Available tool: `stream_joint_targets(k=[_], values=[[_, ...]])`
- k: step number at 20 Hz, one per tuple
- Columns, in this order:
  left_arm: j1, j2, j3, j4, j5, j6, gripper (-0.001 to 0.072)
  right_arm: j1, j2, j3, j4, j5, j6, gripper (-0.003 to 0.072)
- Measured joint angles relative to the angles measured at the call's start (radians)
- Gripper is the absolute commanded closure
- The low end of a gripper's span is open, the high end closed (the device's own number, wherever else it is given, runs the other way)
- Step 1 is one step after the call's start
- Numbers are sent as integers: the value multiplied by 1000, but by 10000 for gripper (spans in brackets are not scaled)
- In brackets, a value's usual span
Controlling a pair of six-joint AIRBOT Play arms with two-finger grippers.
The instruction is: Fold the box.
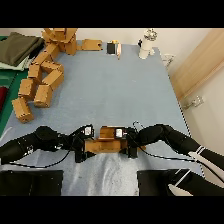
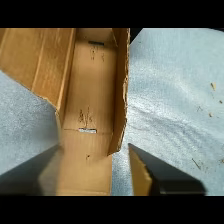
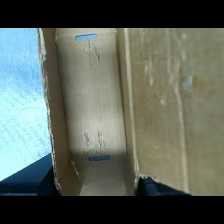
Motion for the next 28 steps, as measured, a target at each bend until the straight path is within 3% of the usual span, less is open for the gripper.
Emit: stream_joint_targets(k=[4, 6, 13, 17, 19, 20, 28], values=[[-5, -10, 0, -16, 10, 8, 252, 0, 0, 0, 0, 0, 0, 180], [-13, -12, 0, -29, 11, 20, 475, 0, 0, 0, 0, 0, 0, 180], [-38, -18, 2, -72, 40, 72, 476, 0, 0, 0, 0, 0, 0, 180], [-41, -19, 2, -78, 44, 74, 460, 0, 0, 0, 0, 0, 0, 180], [-41, -18, 2, -72, 45, 49, 267, 0, 0, 0, 0, 0, 0, 180], [-41, -15, 2, -68, 45, 36, 228, 0, 0, 0, 0, 0, 0, 180], [-11, 61, -41, 35, 49, -156, 228, 0, 0, 0, 0, 0, 0, 180]])
